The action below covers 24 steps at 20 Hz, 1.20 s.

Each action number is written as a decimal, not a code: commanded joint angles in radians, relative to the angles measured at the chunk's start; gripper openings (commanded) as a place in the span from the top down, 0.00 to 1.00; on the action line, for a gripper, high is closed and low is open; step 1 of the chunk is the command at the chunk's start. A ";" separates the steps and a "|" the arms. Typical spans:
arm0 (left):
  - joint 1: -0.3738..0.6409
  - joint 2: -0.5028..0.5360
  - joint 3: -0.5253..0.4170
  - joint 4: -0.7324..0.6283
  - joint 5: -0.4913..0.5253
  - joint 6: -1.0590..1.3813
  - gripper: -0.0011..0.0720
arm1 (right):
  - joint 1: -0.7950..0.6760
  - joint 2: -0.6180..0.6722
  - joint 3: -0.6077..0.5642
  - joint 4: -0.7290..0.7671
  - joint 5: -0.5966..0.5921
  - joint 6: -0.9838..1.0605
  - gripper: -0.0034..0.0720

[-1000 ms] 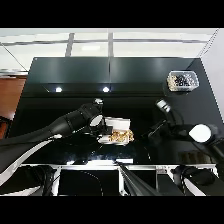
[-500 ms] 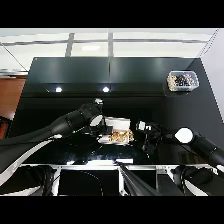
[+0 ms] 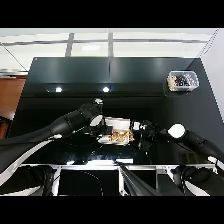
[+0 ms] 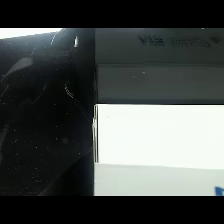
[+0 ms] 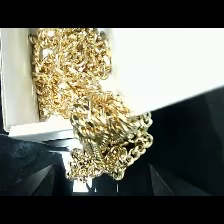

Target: Fold the box and place the chain.

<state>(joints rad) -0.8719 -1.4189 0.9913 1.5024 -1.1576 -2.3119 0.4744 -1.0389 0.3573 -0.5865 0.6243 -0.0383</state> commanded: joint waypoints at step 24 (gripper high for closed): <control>0.001 0.000 0.000 0.000 -0.007 0.000 0.94 | -0.069 0.183 0.111 -0.184 0.234 0.565 0.94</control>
<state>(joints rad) -0.8719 -1.4189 0.9913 1.5021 -1.1641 -2.3119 0.4335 -0.9344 0.4236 -0.7231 0.6941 0.3290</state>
